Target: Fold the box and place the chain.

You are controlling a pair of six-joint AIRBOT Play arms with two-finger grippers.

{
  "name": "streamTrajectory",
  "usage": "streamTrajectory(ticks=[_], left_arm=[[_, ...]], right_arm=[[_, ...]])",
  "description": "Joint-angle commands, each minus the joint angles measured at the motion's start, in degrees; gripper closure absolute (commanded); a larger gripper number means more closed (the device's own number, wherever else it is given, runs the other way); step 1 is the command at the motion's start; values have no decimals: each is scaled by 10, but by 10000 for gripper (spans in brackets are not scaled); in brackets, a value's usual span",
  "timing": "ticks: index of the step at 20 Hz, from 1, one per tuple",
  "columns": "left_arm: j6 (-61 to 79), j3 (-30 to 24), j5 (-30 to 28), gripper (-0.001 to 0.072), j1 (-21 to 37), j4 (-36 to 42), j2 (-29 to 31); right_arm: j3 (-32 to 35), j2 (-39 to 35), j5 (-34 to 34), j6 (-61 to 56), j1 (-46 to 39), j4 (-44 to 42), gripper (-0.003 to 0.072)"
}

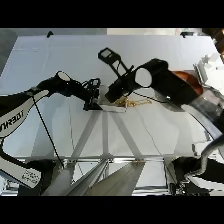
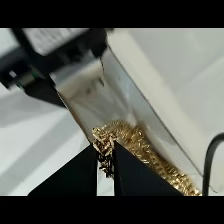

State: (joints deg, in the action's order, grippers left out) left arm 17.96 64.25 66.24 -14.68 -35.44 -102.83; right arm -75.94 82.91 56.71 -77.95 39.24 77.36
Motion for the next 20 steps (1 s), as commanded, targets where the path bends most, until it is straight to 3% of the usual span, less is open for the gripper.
streamTrajectory(ticks=[1,2,3,6,11,15,18,20], left_arm=[[0,0,0,319,0,0,0],[0,0,0,319,0,0,0],[0,0,0,319,0,0,0],[0,0,0,319,0,0,0],[0,0,0,319,0,0,0],[0,0,0,319,0,0,0],[0,0,0,319,0,0,0],[0,0,0,319,0,0,0]], right_arm=[[-1,34,29,0,0,4,558],[-1,32,28,5,0,4,449],[-1,29,27,8,0,5,411],[-1,-2,42,35,0,27,406],[-1,-101,79,49,-9,145,403],[-1,-162,96,179,-108,64,405],[-1,-145,160,280,-208,-59,403],[-1,-113,183,342,-251,-93,397]])
